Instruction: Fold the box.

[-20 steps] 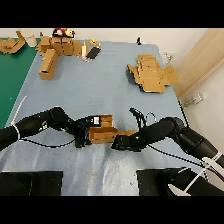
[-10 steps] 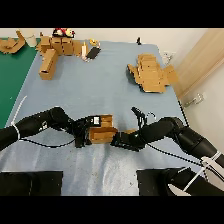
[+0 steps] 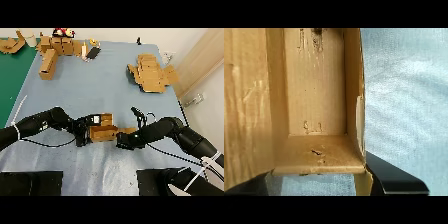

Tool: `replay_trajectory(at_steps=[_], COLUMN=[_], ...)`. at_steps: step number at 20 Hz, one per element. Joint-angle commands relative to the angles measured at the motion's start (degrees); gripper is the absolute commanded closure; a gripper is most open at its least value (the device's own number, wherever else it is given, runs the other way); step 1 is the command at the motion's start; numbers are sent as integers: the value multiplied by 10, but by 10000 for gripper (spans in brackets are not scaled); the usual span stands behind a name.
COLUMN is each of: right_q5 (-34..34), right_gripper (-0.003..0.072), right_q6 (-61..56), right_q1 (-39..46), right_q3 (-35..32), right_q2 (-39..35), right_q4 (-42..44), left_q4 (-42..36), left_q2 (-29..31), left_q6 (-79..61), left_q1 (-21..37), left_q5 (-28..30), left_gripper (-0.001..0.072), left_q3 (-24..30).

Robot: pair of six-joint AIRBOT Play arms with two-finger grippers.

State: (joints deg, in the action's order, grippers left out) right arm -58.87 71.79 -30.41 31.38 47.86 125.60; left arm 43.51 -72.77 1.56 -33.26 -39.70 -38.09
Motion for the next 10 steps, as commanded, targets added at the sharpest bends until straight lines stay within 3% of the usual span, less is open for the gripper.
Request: replay_trajectory(at_steps=[1, 10], right_q5=[1, 16], right_gripper=[681, 682], right_q6=[9, 7], right_q1=[0, 0], right_q3=[0, 0], right_q2=[0, 0], right_q4=[2, 2], left_q4=[-5, -19], left_q2=[0, 0], left_q6=[0, 7], left_q1=[0, 0], left_q5=[3, -12], left_gripper=[370, 359], left_q3=[0, 0])
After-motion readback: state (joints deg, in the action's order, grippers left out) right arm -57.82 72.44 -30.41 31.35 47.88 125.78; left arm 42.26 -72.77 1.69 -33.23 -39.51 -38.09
